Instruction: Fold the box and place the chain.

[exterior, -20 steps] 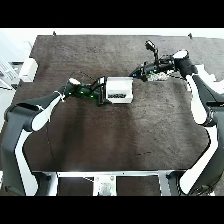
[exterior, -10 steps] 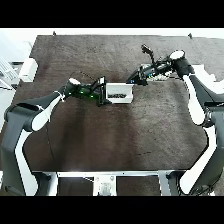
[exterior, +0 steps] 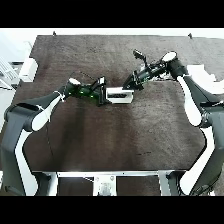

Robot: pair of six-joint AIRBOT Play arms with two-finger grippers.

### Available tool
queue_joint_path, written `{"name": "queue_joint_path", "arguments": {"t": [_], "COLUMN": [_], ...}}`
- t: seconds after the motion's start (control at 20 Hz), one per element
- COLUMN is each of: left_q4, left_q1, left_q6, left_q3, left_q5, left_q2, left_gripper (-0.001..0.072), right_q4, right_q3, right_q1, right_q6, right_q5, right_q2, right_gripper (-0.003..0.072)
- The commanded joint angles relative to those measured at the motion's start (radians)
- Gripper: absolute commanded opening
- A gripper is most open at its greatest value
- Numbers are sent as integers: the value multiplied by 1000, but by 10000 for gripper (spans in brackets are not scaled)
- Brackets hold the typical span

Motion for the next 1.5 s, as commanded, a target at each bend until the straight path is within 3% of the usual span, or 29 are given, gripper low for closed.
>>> {"name": "queue_joint_path", "arguments": {"t": [0.0, 0.15, 0.8, 1.0, 1.45], "left_q4": [0, 0, 0, 0, 0], "left_q1": [1, 1, 1, 1, 1], "left_q6": [0, 0, 0, 0, -1], "left_q3": [0, 0, 0, 0, 0], "left_q5": [0, 0, 0, 0, 0], "left_q2": [0, 0, 0, 0, 0], "left_gripper": [466, 466, 466, 466, 466], "right_q4": [-6, -12, -18, 55, -36], "right_q3": [-4, -4, -64, -64, -64], "right_q1": [11, 11, 16, 16, 30], "right_q6": [-22, -45, -60, -75, -80], "right_q5": [-3, -24, -119, -119, -177], "right_q2": [-1, -1, -8, -8, -8], "right_gripper": [271, 317, 296, 296, 296]}}
